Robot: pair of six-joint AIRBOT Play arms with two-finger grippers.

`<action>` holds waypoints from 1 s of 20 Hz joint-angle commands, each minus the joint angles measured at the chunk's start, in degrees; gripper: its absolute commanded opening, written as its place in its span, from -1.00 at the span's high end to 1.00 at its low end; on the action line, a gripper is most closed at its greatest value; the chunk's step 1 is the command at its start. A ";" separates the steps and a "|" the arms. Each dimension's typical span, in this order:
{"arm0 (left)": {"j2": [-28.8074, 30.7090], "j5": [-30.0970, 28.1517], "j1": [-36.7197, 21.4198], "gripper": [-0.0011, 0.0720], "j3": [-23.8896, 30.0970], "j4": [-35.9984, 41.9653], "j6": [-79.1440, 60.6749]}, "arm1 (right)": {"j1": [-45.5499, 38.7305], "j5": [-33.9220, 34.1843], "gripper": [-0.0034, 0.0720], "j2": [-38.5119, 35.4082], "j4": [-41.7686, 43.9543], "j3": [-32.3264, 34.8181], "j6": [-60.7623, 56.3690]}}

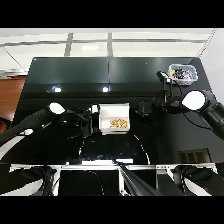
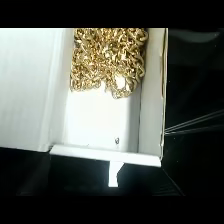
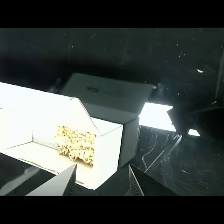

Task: Fold the box and place the chain.

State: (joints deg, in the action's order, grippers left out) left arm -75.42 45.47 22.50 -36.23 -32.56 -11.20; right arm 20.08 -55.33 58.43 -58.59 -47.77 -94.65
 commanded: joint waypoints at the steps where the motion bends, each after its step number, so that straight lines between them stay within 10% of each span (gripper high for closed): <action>1: -0.13 -0.66 1.25 -0.96 -0.09 1.31 -1.66 | 0.04 0.57 -0.09 0.04 0.00 0.00 -0.02; 8: -0.24 -2.89 2.47 -0.89 -0.09 1.31 -3.10 | 0.04 4.85 -0.10 0.04 -0.20 0.00 -0.02; 11: -0.22 -2.86 2.47 -0.41 -0.09 1.29 -3.61 | 0.04 12.63 -0.12 0.07 -0.31 0.00 -0.07; 12: -0.22 -2.86 2.47 -0.34 -0.09 1.29 -3.58 | 0.04 16.33 -0.80 0.15 0.04 0.00 -0.04; 13: -0.22 -2.86 2.47 -0.34 -0.09 1.29 -3.58 | 0.04 19.63 -0.98 0.48 0.07 0.00 -0.04; 20: -0.22 -2.86 2.47 -0.34 -0.09 1.31 -3.58 | 2.93 24.46 -0.96 11.67 0.26 0.00 8.85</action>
